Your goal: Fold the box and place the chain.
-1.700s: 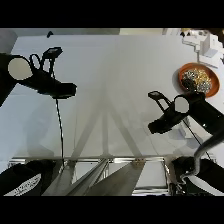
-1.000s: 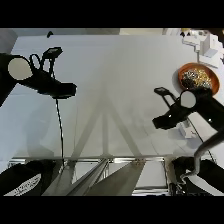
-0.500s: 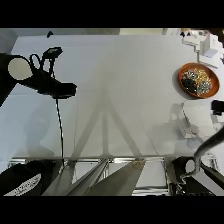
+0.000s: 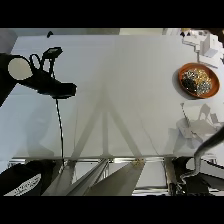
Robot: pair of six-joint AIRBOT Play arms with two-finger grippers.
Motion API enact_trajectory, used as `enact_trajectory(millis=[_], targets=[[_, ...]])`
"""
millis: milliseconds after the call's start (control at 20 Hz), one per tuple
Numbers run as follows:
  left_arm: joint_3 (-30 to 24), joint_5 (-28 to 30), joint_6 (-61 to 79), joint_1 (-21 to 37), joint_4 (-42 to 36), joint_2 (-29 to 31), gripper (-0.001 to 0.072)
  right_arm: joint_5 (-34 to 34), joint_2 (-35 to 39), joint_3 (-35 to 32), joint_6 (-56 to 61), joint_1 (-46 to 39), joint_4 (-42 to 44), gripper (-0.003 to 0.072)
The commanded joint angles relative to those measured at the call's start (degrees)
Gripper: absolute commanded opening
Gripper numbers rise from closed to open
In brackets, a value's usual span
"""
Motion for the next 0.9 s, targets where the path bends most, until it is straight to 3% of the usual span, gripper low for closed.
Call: enact_trajectory(millis=[0, 150, 250, 300, 400, 500, 550, 700, 850], targets=[[0.0, 0.0, 0.02, -0.02, 0.0, 0.04, 0.0009, -2.58, -3.52, 2.38, -3.5, -0.57, -1.38, 0.0585], [0.0, 0.0, 0.02, -0.02, 0.0, 0.04, 0.0009, -1.95, -6.82, 2.36, -6.58, -0.57, -1.92, 0.0561], [0.0, 0.0, 0.02, -0.02, 0.0, 0.04, 0.0009, -1.84, -8.92, 2.36, -7.37, -0.57, -1.53, 0.0486], [0.0, 0.0, 0.02, -0.02, 0.0, 0.04, 0.0009, -1.6, -9.73, 2.36, -7.82, -0.57, -1.62, 0.0408], [0.0, 0.0, 0.02, -0.02, 0.0, 0.04, 0.0009, -0.52, -10.78, 2.36, -8.0, -0.57, -1.62, 0.0349], [0.0, 0.0, 0.02, -0.02, 0.0, 0.04, 0.0009, 0.52, -10.43, 2.36, -8.5, -0.28, -0.72, 0.0069], [0.0, 0.02, 0.02, -0.02, 0.0, 0.04, 0.0009, 1.36, -9.9, 2.36, -9.99, 0.11, 0.76, 0.002], [0.0, 0.02, 0.02, -0.02, 0.0, 0.04, 0.0009, 2.19, -6.51, 2.36, -11.3, 3.15, 6.03, 0.0019], [0.0, 0.02, 0.02, -0.02, 0.0, 0.04, 0.0009, 3.19, -0.92, 1.86, -13.42, 8.63, 18.51, 0.0018]])
